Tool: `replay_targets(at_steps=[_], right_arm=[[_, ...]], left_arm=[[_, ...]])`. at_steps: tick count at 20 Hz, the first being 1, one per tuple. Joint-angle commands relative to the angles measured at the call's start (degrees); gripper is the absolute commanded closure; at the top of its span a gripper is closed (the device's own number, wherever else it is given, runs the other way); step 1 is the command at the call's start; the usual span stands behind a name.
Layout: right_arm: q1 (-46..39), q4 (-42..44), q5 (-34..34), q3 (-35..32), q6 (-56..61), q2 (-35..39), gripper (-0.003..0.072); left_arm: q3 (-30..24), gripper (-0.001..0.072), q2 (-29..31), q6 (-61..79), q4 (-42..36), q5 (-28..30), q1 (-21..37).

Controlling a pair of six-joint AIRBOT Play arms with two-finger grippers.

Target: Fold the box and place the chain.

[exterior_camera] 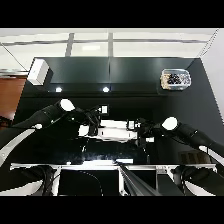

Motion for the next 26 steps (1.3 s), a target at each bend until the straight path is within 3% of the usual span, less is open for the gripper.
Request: replay_targets(at_steps=[1,14,15,17,18,19,20,21,24,26], right_arm=[[0.07,-0.07,0.00,-0.02,0.04,-0.02,0.0056],[0.07,-0.09,0.00,0.00,0.02,-0.02,0.0060],[0.07,-0.09,0.00,-0.02,0.02,-0.04,0.0210],[0.07,-0.09,0.00,0.00,0.02,-0.04,0.0209],[0.07,-0.09,0.00,-0.02,0.02,-0.04,0.0209],[0.07,-0.09,0.00,-0.02,0.02,-0.04,0.0209],[0.07,-0.11,0.07,-0.02,0.00,-0.02,0.0209],[0.07,-0.15,0.35,-0.02,-0.13,-0.02,0.0209],[0.07,-0.57,1.36,-0.02,-0.76,-0.02,0.0209],[0.07,-0.57,1.33,-0.02,-0.76,-0.02,0.0209]], left_arm=[[0.07,0.0687,0.02,-0.11,0.72,-1.51,0.02],[0.07,0.0686,0.09,-0.42,1.51,-1.62,0.02],[0.07,0.0686,0.09,-0.42,1.51,-1.66,0.02],[0.11,0.0684,0.09,-0.42,1.53,-2.49,0.04],[0.13,0.0667,0.15,-0.46,1.51,-3.21,0.04],[0.13,0.0566,0.37,-0.81,1.53,-3.69,0.04],[0.13,0.0412,0.87,-2.71,1.86,-3.93,0.15],[0.17,0.0350,1.68,-4.79,3.04,-4.37,0.48],[0.24,0.0283,6.82,-12.63,11.80,-7.43,2.54],[0.24,0.0283,11.28,-20.15,18.45,-10.25,4.22]])
